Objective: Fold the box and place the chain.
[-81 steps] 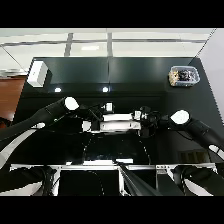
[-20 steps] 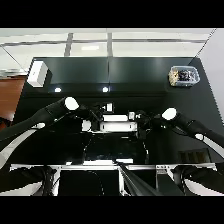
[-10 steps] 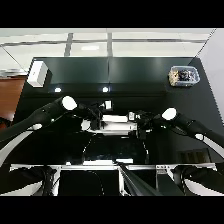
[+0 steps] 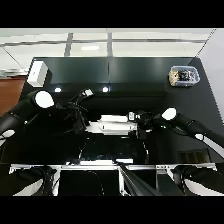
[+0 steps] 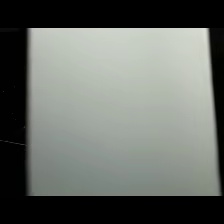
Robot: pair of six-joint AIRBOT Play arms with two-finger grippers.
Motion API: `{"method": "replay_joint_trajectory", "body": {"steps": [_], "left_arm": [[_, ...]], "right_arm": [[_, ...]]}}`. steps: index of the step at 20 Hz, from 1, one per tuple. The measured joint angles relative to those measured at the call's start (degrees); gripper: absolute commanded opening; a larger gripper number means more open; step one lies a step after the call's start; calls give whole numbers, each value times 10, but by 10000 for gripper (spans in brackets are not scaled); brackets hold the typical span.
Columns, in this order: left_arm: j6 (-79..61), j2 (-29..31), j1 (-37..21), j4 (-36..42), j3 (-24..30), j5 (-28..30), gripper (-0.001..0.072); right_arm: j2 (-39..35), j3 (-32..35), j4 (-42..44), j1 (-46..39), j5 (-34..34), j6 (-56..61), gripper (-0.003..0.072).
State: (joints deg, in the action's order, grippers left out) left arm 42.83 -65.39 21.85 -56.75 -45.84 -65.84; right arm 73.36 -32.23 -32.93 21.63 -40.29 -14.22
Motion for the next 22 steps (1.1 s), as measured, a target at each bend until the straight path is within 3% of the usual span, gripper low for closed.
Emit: {"method": "replay_joint_trajectory", "body": {"steps": [3, 7, 9, 12, 18, 22], "left_arm": [[4, -16, 14, 120, 27, 9, 25], [-73, -43, 24, 301, 42, 140, 25], [-92, -57, 17, 346, 45, 200, 24], [-106, -83, 11, 344, 47, 243, 24], [-114, -126, 20, 284, 45, 259, 23], [-110, -89, 18, 223, 22, 246, 24]], "right_arm": [[0, 0, 0, 0, 0, 0, 443], [0, 0, 0, 0, 0, 0, 443], [0, 0, 0, 0, 0, 0, 444], [0, 0, 0, 0, 0, 1, 443], [0, 0, 0, 0, 0, 0, 443], [0, 0, 0, 0, 0, 0, 443]]}}
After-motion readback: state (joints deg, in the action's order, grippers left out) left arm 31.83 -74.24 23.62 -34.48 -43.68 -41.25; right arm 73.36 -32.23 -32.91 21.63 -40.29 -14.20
